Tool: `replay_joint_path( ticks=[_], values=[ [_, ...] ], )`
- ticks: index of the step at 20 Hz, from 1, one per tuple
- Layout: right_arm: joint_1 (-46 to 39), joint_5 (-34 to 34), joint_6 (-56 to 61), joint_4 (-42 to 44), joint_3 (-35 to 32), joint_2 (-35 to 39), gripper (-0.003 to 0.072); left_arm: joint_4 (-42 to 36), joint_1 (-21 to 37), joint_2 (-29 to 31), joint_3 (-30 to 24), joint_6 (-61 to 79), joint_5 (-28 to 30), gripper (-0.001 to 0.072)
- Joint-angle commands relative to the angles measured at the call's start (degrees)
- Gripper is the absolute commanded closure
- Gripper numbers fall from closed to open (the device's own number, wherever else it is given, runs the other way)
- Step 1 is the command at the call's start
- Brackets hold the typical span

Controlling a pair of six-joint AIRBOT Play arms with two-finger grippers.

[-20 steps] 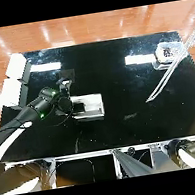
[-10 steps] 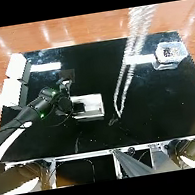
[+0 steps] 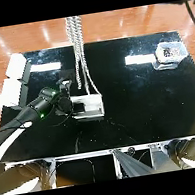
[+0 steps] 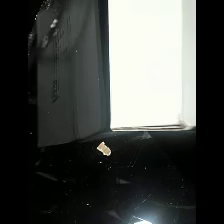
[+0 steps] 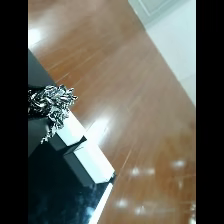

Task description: Fold the box and place the chain.

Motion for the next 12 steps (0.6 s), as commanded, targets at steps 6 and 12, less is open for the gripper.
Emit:
replay_joint_path(
  ticks=[6,12],
  values=[
    [0.4,-0.8,-2.4,-3.7,2.1,-0.9,0.0664,0.0,0.0,0.0,0.0,0.0,0.0,0.0689],
    [1.5,1.6,-2.7,-4.3,7.0,-0.7,0.0664,0.0,0.0,0.0,0.0,0.0,0.0,0.0689]
  ],
)
